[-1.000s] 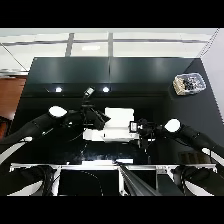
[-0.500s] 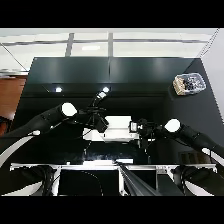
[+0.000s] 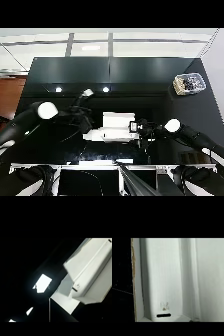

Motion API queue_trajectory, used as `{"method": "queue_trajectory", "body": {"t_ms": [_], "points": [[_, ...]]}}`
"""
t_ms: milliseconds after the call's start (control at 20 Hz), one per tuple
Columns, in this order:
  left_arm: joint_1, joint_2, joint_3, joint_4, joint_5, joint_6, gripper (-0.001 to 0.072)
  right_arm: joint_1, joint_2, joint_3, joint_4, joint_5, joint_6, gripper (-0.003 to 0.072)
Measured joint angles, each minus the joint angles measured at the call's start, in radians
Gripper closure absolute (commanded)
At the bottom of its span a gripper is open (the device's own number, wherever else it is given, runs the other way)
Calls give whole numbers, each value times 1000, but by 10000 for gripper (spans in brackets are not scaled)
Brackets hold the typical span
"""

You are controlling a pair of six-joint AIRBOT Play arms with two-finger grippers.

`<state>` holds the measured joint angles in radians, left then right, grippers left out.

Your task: Fold the box and place the chain.

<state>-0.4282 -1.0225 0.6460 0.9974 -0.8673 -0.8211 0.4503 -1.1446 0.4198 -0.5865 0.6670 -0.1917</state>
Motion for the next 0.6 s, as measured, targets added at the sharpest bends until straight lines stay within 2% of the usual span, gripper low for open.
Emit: {"method": "queue_trajectory", "body": {"t_ms": [50, 100, 200, 250, 400, 600], "points": [[15, 38, -40, -21, -9, 76, 630, 0, 0, 0, 0, 0, 0, 277], [19, 67, -70, -48, -42, 164, 423, 0, 0, 0, 0, 0, 0, 277], [16, 102, -111, -64, -47, 298, 146, 0, 0, 0, 0, 0, 0, 277], [12, 109, -122, -70, -27, 341, 59, 0, 0, 0, 0, 0, 0, 278], [-8, 108, -142, -84, 51, 458, 89, 0, 0, 0, 0, 0, 0, 277], [-55, 53, -150, -96, 87, 619, 91, 0, 0, 0, 0, 0, 0, 277]]}}
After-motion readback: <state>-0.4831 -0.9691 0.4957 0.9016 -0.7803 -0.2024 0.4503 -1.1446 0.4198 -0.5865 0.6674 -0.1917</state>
